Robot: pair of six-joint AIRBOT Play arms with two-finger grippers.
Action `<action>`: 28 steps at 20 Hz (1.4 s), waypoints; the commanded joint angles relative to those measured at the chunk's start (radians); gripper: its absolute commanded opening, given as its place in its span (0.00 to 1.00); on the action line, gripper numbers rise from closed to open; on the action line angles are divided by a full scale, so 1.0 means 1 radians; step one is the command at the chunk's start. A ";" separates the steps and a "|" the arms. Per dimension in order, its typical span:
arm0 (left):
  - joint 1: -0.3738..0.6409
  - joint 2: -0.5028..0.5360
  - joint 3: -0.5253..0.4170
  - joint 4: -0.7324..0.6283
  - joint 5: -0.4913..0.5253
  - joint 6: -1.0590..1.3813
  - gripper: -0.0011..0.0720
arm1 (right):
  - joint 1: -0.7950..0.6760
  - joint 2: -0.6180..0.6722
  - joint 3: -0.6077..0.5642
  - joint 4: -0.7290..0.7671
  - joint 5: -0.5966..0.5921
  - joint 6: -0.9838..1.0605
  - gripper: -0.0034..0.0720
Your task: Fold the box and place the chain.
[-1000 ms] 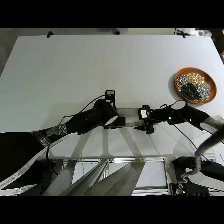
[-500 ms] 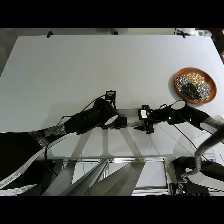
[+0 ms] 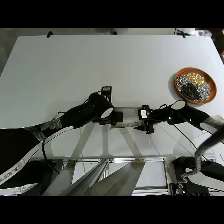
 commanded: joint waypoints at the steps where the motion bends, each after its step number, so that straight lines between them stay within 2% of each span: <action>1: -0.004 -0.027 0.000 -0.035 0.000 0.045 0.34 | 0.001 0.000 0.000 0.000 0.000 0.000 0.55; 2: -0.008 -0.032 0.000 -0.035 0.000 0.045 0.20 | 0.001 0.000 0.000 0.000 0.000 0.000 0.55; 3: -0.010 -0.034 0.000 -0.035 0.000 0.045 0.18 | 0.001 0.000 0.000 0.000 0.000 0.000 0.55; 5: -0.012 -0.034 0.000 -0.036 -0.003 0.044 0.07 | 0.001 0.000 0.000 0.000 0.001 0.000 0.55; 8: -0.021 -0.037 0.000 -0.035 -0.007 0.045 0.02 | 0.001 0.000 0.000 0.000 0.000 0.000 0.55; 12: -0.021 -0.027 0.000 -0.037 -0.006 0.045 0.03 | 0.001 0.000 0.000 0.000 0.000 0.000 0.55; 13: -0.021 -0.020 0.000 -0.037 -0.004 0.047 0.12 | 0.001 0.000 0.000 0.000 0.000 0.000 0.55; 15: -0.015 0.006 0.000 -0.035 -0.006 0.078 0.70 | 0.001 0.000 0.000 0.000 0.000 0.000 0.55; 16: -0.006 0.023 0.000 -0.037 -0.007 0.095 0.79 | 0.001 0.000 0.000 0.000 0.000 0.000 0.55; 20: 0.064 0.107 -0.002 -0.085 -0.010 0.100 0.79 | 0.001 0.000 0.000 0.000 0.000 0.000 0.55; 22: 0.101 0.163 -0.016 -0.115 -0.011 0.192 0.79 | 0.001 0.000 0.000 0.000 0.000 0.000 0.55; 26: 0.188 0.332 -0.122 -0.194 -0.003 0.581 0.81 | 0.001 0.000 0.000 0.000 0.000 0.000 0.55; 28: 0.248 0.442 -0.217 -0.216 0.022 0.940 0.96 | 0.001 0.000 0.000 0.000 0.000 0.000 0.55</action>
